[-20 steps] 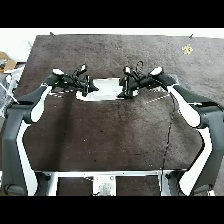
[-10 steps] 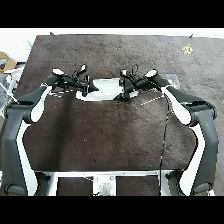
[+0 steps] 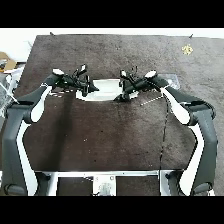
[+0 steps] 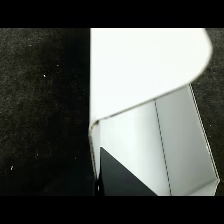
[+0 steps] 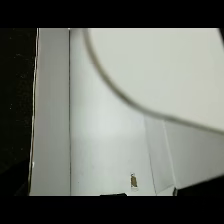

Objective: Fold the box and place the chain.

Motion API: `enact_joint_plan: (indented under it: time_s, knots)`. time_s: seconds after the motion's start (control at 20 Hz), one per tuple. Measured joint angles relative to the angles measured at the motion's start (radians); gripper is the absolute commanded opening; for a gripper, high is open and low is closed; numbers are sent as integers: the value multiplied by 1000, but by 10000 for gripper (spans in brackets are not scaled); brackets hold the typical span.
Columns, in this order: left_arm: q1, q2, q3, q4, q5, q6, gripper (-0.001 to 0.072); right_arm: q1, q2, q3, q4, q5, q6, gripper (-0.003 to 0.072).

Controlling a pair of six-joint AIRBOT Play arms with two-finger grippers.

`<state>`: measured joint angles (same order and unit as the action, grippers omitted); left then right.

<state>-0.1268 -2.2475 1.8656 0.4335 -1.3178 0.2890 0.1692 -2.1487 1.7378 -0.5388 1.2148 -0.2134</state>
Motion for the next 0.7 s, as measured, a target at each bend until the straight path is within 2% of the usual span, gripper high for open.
enact_joint_plan:
  time_s: [0.05,0.1,0.45,0.5,0.7]
  knots:
    - [0,0,0,0,0,0,12,0,-2,0,0,0,0,674]
    - [0,0,0,0,0,0,12,1,-2,0,-3,0,0,619]
    - [0,0,0,0,0,0,12,2,-3,0,-20,-11,-9,616]
    - [0,0,0,0,0,0,12,2,-3,0,-23,-16,-11,513]
    - [0,0,0,0,-1,0,12,2,-3,0,-35,-31,-12,506]
